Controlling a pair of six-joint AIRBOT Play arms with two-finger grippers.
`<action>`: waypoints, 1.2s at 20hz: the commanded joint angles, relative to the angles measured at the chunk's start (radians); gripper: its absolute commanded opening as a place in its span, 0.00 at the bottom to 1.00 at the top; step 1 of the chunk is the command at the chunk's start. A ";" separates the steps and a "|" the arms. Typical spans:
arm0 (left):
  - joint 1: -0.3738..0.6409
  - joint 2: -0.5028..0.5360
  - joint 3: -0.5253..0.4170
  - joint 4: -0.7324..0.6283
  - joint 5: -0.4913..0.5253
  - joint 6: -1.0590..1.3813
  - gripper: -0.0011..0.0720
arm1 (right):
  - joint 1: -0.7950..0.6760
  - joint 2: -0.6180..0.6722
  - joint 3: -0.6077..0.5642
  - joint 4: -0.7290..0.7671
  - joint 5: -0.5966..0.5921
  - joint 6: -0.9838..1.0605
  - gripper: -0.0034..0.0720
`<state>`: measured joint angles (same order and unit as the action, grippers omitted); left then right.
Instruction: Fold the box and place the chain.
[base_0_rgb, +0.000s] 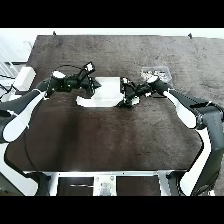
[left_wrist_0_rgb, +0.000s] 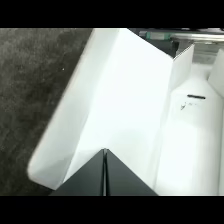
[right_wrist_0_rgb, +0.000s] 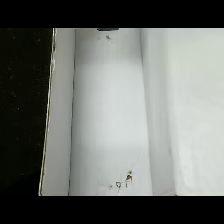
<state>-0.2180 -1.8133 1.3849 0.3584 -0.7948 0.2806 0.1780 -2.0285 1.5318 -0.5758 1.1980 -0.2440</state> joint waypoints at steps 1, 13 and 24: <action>0.000 -0.036 0.011 0.002 -0.012 -0.018 0.03 | 0.000 0.000 0.000 0.000 0.000 0.000 0.82; 0.002 -0.042 0.011 0.005 -0.018 -0.018 0.04 | 0.000 0.000 0.000 0.000 0.000 0.000 0.82; 0.086 0.093 0.013 0.371 -0.262 -0.193 1.00 | 0.000 0.000 0.000 0.000 0.000 0.000 0.82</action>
<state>-0.1394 -1.7336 1.3972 0.5606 -0.9871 0.1791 0.1772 -2.0285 1.5318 -0.5762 1.1980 -0.2447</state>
